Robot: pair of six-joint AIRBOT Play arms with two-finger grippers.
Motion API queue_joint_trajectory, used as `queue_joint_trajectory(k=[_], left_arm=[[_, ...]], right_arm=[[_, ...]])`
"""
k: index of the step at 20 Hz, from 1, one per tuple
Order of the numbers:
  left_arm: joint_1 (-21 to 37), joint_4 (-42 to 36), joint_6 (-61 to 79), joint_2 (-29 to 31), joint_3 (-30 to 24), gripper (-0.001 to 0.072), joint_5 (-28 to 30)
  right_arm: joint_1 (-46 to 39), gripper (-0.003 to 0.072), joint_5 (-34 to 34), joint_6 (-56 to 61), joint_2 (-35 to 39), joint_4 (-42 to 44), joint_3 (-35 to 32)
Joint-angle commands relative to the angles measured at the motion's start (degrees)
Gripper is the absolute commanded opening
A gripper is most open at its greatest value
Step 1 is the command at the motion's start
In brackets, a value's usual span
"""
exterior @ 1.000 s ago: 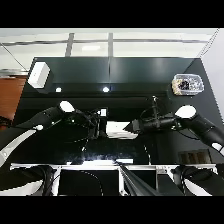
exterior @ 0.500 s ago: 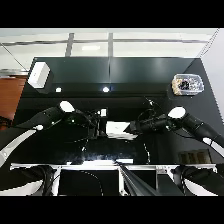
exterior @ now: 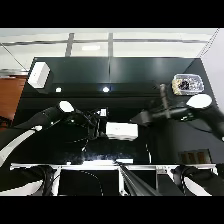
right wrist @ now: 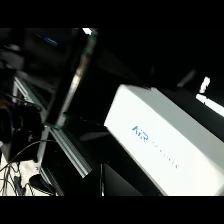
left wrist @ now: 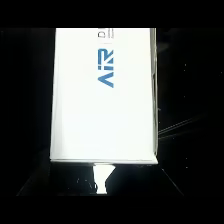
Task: Fold the box and place the chain.
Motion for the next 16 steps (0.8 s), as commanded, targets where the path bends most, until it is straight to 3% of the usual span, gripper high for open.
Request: queue_joint_trajectory(k=[1, 3, 7, 9, 13, 16], left_arm=[[0.3, 3.2, -5.7, 3.4, 0.1, 0.0713, -0.3], [0.7, 8.2, -11.1, 7.0, 0.1, 0.0713, -1.3], [-2.6, 6.2, -16.7, 11.4, 2.1, 0.0710, -1.9], [-5.7, 5.9, -18.5, 9.6, 4.5, 0.0710, 1.2], [-12.2, 5.0, -20.4, 1.0, 12.2, 0.0710, 1.2], [-13.5, 5.4, -24.0, -3.6, 15.3, 0.0710, 0.5]], right_arm=[[-8.1, 0.0020, 6.1, 0.2, 8.7, -2.0, 2.7], [-12.9, 0.0020, 7.0, 0.2, 13.1, -4.5, 2.7], [-19.5, 0.0020, 7.0, 0.2, 15.8, -8.7, 2.7], [-21.7, 0.0020, 5.0, 0.2, 15.8, -9.1, 2.7], [-27.1, 0.0020, 3.1, 0.2, 15.8, -9.3, 2.7], [-30.6, 0.0020, 4.2, 0.2, 15.8, -9.3, 2.7]])
